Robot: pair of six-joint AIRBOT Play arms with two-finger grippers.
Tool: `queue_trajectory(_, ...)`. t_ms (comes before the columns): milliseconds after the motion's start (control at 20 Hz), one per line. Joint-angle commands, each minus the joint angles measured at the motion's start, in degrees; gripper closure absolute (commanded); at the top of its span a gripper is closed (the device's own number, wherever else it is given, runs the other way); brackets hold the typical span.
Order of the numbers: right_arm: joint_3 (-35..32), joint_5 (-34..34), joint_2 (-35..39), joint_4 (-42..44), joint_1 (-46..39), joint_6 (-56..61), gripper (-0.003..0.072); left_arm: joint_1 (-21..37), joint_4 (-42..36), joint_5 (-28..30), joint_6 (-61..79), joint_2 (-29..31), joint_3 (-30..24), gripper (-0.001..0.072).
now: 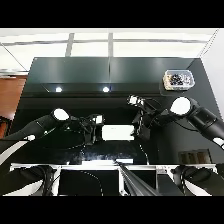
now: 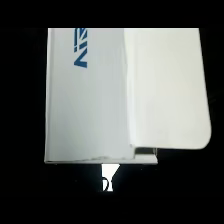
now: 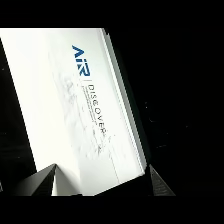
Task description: Fold the box and place the chain.
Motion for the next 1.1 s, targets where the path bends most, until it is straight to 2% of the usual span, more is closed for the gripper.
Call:
queue_trajectory(0, -0.94, -2.1, -0.04, -0.5, 1.66, -0.35, -0.0034, -0.02, 0.0, 0.0, 0.02, -0.04, 0.04, 0.042)
queue_trajectory(150, -0.92, -5.62, -0.04, -0.74, 3.82, -0.35, -0.0034, -0.02, 0.02, 0.0, 0.04, -0.04, 0.04, 0.042)
queue_trajectory(200, -0.92, -6.34, -0.04, -0.74, 4.07, -0.37, -0.0012, -0.02, 0.02, 0.0, 0.02, -0.04, 0.04, 0.042)
queue_trajectory(250, -0.92, -6.32, -0.04, -0.76, 4.13, -0.39, 0.0073, -0.02, 0.02, 0.0, 0.02, -0.04, 0.04, 0.042)
queue_trajectory(550, -0.92, -6.14, -0.04, -0.96, 4.13, -0.28, 0.0076, -0.02, 0.02, 0.0, 0.02, -0.04, 0.04, 0.0417)
queue_trajectory(650, -0.92, -6.12, -0.04, -0.94, 4.13, -0.24, 0.0215, -0.02, 0.02, 0.0, 0.02, -0.04, 0.04, 0.0417)
queue_trajectory(700, -0.92, -6.12, -0.04, -0.94, 4.13, -0.24, 0.0216, -0.02, 0.0, 0.0, 0.02, -0.04, 0.04, 0.0417)
queue_trajectory(800, -0.92, -6.1, -0.04, -0.94, 4.13, -0.24, 0.0263, -0.02, 0.02, 0.0, 0.02, -0.04, 0.04, 0.0418)
queue_trajectory(1000, -0.92, -6.1, -0.04, -0.9, 4.15, 0.0, 0.0272, -0.02, 0.02, 0.0, 0.02, -0.04, 0.04, 0.0417)
queue_trajectory(1050, -0.92, -6.03, -0.04, -0.87, 4.15, 0.02, 0.04, -0.02, 0.02, 0.0, 0.02, -0.04, 0.04, 0.0418)
